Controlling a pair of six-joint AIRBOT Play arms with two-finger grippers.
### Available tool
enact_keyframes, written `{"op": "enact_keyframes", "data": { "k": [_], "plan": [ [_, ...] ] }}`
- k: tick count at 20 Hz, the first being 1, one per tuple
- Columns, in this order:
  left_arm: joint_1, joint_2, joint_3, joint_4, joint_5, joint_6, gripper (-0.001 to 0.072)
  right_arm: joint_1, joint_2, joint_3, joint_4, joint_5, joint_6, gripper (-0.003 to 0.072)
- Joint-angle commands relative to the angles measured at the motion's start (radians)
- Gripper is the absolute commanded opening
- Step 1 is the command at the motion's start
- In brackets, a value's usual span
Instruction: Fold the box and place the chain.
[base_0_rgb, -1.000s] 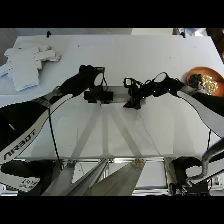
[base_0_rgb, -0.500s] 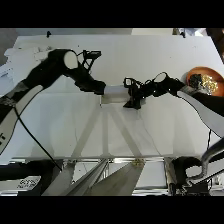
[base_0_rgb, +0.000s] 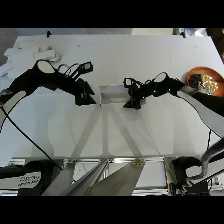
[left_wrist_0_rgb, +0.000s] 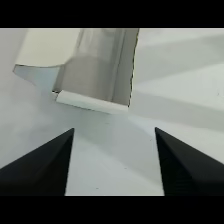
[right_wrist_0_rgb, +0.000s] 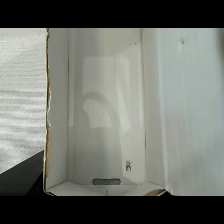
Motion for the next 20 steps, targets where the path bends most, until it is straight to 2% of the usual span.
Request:
{"op": "enact_keyframes", "data": {
  "k": [1, 3, 8, 12, 15, 20],
  "plan": [
    [0.033, -0.03, -0.031, -0.053, 0.063, 0.356, 0.0665, 0.001, 0.0, 0.0, 0.0, 0.0, 0.0, 0.0398],
    [0.033, -0.077, -0.031, -0.099, 0.072, 0.355, 0.0702, 0.001, 0.0, 0.0, 0.0, 0.0, 0.0, 0.0398],
    [0.037, -0.174, -0.031, -0.143, 0.074, 0.464, 0.0703, 0.001, 0.0, 0.0, 0.0, 0.0, 0.0, 0.0398],
    [0.073, -0.227, -0.029, -0.263, 0.059, 0.511, 0.0704, 0.001, 0.0, 0.0, 0.0, 0.0, 0.0, 0.0398],
    [0.08, -0.25, -0.023, -0.275, 0.008, 0.576, 0.0704, 0.001, 0.0, 0.0, 0.0, 0.0, 0.0, 0.0398],
    [0.065, -0.266, -0.005, -0.289, 0.0, 0.58, 0.0704, 0.001, 0.0, 0.0, 0.0, 0.0, 0.0, 0.0398]
  ]
}}
